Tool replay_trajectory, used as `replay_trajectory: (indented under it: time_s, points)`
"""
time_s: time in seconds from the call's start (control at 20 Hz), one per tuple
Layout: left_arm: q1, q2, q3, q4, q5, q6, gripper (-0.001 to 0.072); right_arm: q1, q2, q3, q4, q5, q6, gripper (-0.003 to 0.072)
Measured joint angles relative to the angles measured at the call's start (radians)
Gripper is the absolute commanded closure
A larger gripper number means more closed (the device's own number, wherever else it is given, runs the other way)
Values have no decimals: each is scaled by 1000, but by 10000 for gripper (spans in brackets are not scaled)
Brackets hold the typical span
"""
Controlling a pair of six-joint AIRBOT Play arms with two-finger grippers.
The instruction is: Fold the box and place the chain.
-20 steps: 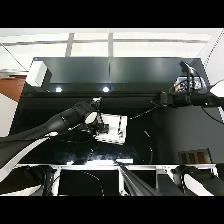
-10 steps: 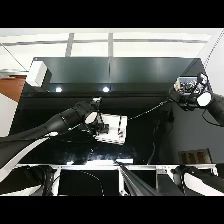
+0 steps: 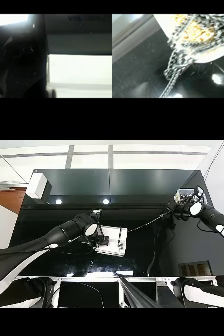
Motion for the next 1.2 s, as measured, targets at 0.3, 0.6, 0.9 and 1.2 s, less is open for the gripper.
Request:
replay_trajectory:
  time_s: [0.3,0.6,0.9,1.2]
  points:
    - [0,0,0,0,-3,0,673,4,-3,89,3,114,-130,644]
    - [0,0,0,0,-5,0,673,-32,208,195,2,300,-275,645]
    - [0,0,0,0,-6,0,673,-41,552,266,6,423,-340,644]
    - [0,0,0,0,-6,0,673,-42,740,417,39,519,-369,644]
